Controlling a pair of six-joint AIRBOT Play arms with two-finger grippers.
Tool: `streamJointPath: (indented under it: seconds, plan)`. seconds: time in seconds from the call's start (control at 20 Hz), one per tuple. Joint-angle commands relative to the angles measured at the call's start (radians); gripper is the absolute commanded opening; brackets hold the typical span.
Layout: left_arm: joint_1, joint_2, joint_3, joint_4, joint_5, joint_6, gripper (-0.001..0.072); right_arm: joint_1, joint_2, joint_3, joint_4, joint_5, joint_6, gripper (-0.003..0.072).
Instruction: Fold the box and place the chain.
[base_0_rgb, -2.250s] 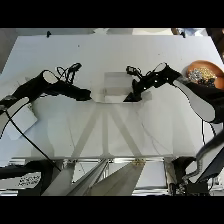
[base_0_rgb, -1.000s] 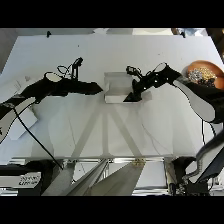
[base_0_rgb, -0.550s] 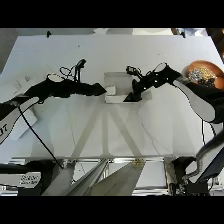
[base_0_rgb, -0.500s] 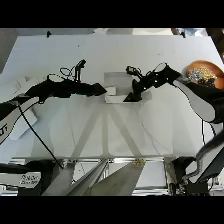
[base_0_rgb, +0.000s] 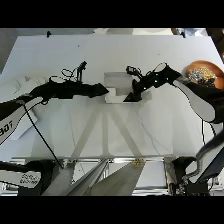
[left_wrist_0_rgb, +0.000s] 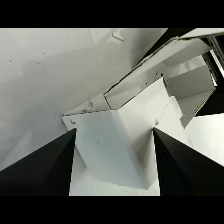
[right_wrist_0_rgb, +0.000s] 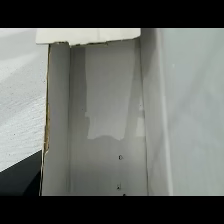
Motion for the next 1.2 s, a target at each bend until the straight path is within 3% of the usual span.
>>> streamJointPath:
  seconds: [0.0,0.25,0.45,0.8,1.15]
  plan:
    - [-0.017,-0.016,0.000,-0.007,0.034,0.003,0.0540,-0.001,0.000,0.000,0.000,0.000,0.000,0.0571]
    - [-0.027,-0.007,0.000,0.006,0.082,-0.014,0.0538,-0.001,0.000,0.000,0.000,0.000,0.000,0.0571]
    - [-0.027,0.006,0.000,0.092,0.126,-0.063,0.0536,-0.001,0.000,0.000,0.000,0.000,0.000,0.0571]
    - [-0.040,0.032,0.017,0.137,0.135,-0.113,0.0510,-0.001,0.000,0.000,0.000,0.000,0.000,0.0571]
    - [-0.117,0.028,0.127,0.437,0.124,-0.340,0.0509,-0.001,0.000,0.000,0.000,0.000,0.000,0.0571]
